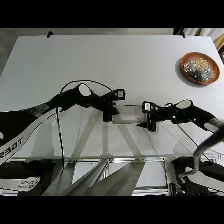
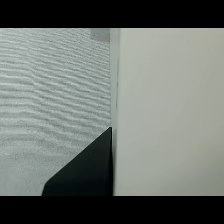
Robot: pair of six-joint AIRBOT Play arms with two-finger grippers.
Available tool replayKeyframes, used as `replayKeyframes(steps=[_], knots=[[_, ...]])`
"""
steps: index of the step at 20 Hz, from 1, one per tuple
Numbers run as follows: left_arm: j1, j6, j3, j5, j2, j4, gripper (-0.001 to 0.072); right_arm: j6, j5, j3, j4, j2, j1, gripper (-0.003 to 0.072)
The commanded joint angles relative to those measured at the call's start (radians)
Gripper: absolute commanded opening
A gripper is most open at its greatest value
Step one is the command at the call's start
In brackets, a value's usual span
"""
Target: Fold the box and place the chain.
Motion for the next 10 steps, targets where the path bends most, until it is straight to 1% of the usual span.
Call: replayKeyframes(steps=[1,2,10], knots=[[-0.001,0.0,0.0,0.001,0.0,0.0,0.0011,-0.008,-0.002,0.0,-0.003,-0.002,0.0,0.0497],[-0.001,0.0,0.0,0.0,0.0,0.0,0.0011,-0.008,-0.002,0.0,-0.003,-0.002,0.0,0.0467],[-0.001,0.0,0.0,0.001,0.0,0.0,0.0011,-0.007,0.0,0.0,-0.002,-0.002,0.0,0.0471]])
